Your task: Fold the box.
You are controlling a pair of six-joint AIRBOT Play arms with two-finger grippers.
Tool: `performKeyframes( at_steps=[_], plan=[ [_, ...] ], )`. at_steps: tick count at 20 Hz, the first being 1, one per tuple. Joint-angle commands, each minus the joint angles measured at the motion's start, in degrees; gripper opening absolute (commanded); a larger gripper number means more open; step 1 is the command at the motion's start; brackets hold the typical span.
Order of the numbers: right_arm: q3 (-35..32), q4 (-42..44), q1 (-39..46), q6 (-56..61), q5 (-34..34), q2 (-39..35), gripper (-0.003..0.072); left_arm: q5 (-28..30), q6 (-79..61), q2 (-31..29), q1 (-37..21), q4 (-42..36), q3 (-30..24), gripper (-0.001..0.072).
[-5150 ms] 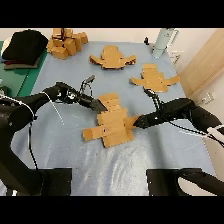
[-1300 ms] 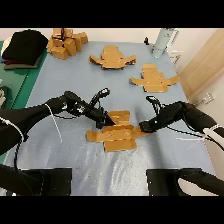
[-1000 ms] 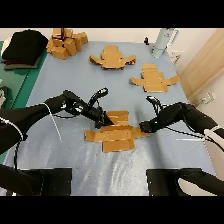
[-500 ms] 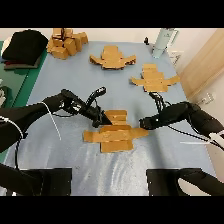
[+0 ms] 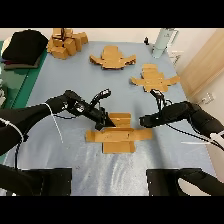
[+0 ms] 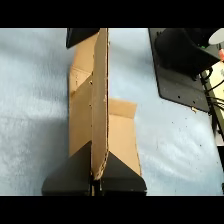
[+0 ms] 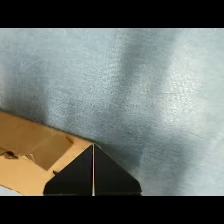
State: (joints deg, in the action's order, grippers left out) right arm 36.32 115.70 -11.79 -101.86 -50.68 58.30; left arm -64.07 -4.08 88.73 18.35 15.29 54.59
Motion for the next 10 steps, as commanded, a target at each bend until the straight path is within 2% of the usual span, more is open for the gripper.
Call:
performKeyframes(
  at_steps=[1, 10],
  plan=[
    [0.04, 0.07, -0.04, 0.00, 0.31, -0.04, 0.0002, 0.24, -1.05, -0.87, 0.33, -2.82, 0.92, 0.0014],
    [0.04, 0.07, -0.04, -0.02, 1.25, -0.04, 0.0002, 0.96, -0.72, 2.14, 0.48, -2.62, 0.87, 0.0013]
  ],
)
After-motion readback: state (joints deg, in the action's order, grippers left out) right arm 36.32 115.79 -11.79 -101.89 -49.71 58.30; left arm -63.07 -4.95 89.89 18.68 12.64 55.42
